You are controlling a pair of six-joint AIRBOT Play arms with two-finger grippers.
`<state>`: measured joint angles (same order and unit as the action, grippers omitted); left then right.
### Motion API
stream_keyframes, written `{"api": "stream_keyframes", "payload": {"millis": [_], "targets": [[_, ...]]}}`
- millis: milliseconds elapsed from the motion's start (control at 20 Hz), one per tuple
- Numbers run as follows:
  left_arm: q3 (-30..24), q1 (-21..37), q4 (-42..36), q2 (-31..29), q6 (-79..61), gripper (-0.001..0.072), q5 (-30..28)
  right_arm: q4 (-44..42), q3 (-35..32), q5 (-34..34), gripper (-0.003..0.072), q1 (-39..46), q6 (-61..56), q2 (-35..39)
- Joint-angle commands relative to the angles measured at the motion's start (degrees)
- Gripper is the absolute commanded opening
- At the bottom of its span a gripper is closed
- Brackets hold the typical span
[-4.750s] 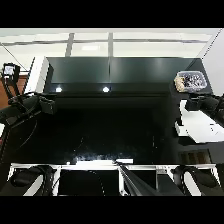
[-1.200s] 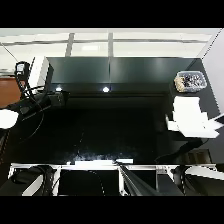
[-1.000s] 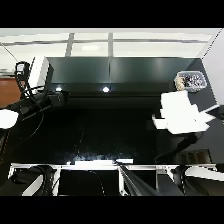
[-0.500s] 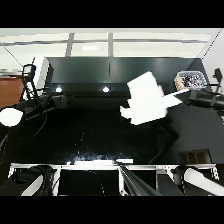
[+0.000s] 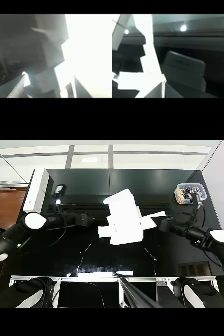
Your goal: Fold the box and place the chain.
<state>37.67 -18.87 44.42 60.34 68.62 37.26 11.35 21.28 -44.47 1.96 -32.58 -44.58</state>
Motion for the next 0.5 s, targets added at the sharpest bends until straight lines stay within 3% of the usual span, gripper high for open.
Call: {"api": "stream_keyframes", "payload": {"millis": [0,150,350,450], "targets": [[3.5,-0.5,-9.5,7.5,-7.2,0.0687,3.7,1.3,-1.8,5.0,0.0017,-5.9,-0.2,1.8],[7.1,-0.5,-9.5,13.5,-7.6,0.069,5.4,1.3,-1.8,5.0,0.0018,-7.7,-0.2,1.8],[13.7,-0.4,-11.0,23.9,-9.8,0.0691,14.5,1.3,-1.8,5.0,0.0018,-9.2,-0.2,1.8],[16.2,0.7,-14.4,28.1,-17.0,0.0691,21.8,1.3,-1.8,5.1,0.0018,-9.2,-0.2,1.8]]}}
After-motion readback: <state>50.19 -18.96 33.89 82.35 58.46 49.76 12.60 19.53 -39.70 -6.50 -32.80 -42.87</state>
